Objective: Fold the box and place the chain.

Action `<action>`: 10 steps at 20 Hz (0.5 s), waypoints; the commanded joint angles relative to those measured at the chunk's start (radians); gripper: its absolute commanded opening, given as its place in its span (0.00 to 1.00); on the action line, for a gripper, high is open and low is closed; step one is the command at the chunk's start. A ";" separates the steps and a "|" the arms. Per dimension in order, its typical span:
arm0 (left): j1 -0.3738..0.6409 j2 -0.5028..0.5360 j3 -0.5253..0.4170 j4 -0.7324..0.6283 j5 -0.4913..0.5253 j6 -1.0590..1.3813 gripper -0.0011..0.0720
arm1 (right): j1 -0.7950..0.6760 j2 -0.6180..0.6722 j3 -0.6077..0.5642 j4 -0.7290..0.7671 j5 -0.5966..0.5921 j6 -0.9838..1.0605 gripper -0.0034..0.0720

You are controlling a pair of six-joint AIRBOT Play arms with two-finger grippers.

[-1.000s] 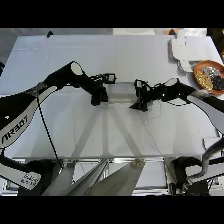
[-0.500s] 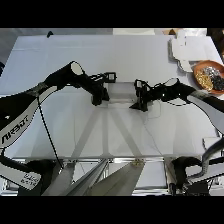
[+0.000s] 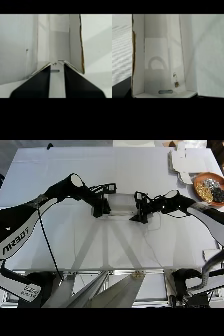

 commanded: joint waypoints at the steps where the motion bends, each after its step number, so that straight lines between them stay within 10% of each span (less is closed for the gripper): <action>1: -0.002 -0.020 0.000 -0.006 0.001 -0.064 0.60 | 0.000 0.001 0.000 0.000 0.000 0.000 0.57; 4: -0.002 -0.024 0.000 -0.002 0.004 -0.105 0.59 | 0.000 0.001 0.000 0.000 0.000 0.000 0.57; 8: -0.002 -0.020 0.000 -0.002 0.003 -0.105 0.07 | 0.000 0.001 0.000 0.000 0.000 0.000 0.57; 10: -0.002 -0.004 0.000 0.011 0.009 -0.104 0.03 | 0.000 0.001 0.000 0.000 0.000 0.000 0.57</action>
